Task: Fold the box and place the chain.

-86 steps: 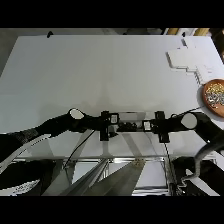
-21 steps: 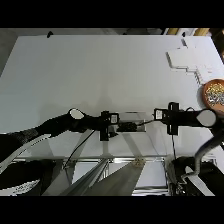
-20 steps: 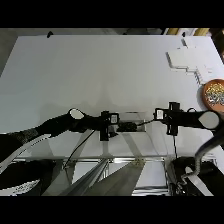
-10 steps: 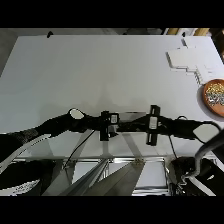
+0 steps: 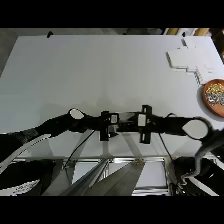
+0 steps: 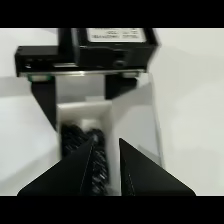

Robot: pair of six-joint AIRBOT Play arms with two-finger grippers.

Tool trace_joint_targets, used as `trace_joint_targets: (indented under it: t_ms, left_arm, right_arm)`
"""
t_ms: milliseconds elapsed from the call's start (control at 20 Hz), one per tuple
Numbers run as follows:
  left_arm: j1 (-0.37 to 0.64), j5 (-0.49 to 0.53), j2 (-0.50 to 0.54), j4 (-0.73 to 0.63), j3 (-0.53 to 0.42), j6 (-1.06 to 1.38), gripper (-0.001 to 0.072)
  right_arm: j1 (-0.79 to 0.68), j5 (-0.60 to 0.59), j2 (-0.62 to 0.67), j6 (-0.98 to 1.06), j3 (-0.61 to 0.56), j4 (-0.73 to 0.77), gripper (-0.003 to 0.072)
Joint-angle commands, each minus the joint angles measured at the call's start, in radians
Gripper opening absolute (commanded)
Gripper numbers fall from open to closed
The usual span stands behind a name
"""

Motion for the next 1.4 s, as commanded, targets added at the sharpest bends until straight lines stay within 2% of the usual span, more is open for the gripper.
trace_joint_targets:
  t_ms: [0,200,300,500,750,900,1350]
  left_arm:
    - [0.0,0.0,0.0,0.0,0.0,0.0,0.0345]
    - [0.0,0.0,0.0,0.0,0.0,0.0,0.0345]
    - [0.0,0.0,0.0,0.0,0.0,0.0,0.0345]
    - [0.0,0.0,0.0,0.0,0.0,0.0,0.0345]
    - [0.0,0.0,0.0,0.0,0.0,0.0,0.0345]
    - [0.0,0.0,0.001,0.0,0.0,0.0,0.0345]
    - [0.0,0.0,0.0,0.0,0.0,0.0,0.0345]
  right_arm:
    - [-0.17,0.145,0.076,0.04,0.072,-0.206,0.016]
    - [-0.452,0.146,0.043,-0.071,0.071,-0.225,0.0162]
    - [-0.505,0.147,-0.032,-0.085,0.064,-0.226,0.0162]
    - [-0.482,0.202,-0.201,-0.221,0.045,-0.229,0.0163]
    - [-0.424,0.145,-0.324,-0.389,-0.014,-0.227,0.0181]
    - [-0.401,0.084,-0.35,-0.389,-0.029,-0.227,0.0181]
    - [-0.395,0.037,-0.374,-0.392,-0.034,-0.227,0.0155]
